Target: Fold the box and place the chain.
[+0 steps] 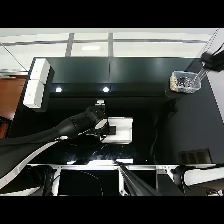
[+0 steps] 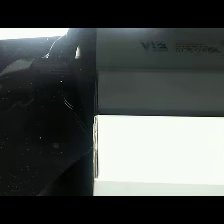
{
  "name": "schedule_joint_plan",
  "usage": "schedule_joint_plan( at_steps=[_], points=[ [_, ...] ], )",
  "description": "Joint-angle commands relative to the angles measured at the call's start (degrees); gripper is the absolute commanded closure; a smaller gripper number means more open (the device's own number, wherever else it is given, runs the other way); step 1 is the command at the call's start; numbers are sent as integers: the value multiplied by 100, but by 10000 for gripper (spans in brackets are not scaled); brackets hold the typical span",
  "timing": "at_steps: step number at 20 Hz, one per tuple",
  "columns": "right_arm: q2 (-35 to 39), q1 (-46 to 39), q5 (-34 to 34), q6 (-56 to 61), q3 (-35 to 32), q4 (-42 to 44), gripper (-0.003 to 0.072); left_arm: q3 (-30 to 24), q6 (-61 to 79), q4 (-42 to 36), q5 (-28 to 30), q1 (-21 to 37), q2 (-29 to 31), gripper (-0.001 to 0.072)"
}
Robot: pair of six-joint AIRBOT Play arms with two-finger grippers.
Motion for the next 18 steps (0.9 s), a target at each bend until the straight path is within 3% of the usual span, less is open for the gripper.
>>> schedule_joint_plan(
  at_steps=[1,3,6,9,18],
  points=[
    [1200,-4,-411,-616,11,507,683,2,0,0,-2,0,-4,681],
    [1690,-4,-564,-693,236,675,684,2,0,-2,0,0,-4,681],
    [1987,-2,-46,-890,920,1587,684,2,0,-2,-2,0,-4,681],
    [2404,63,686,-1128,1003,2546,684,2,0,0,2,0,-4,681],
    [3729,1714,1794,-1512,-181,2708,683,2,0,0,4,0,-4,681]
  ],
)
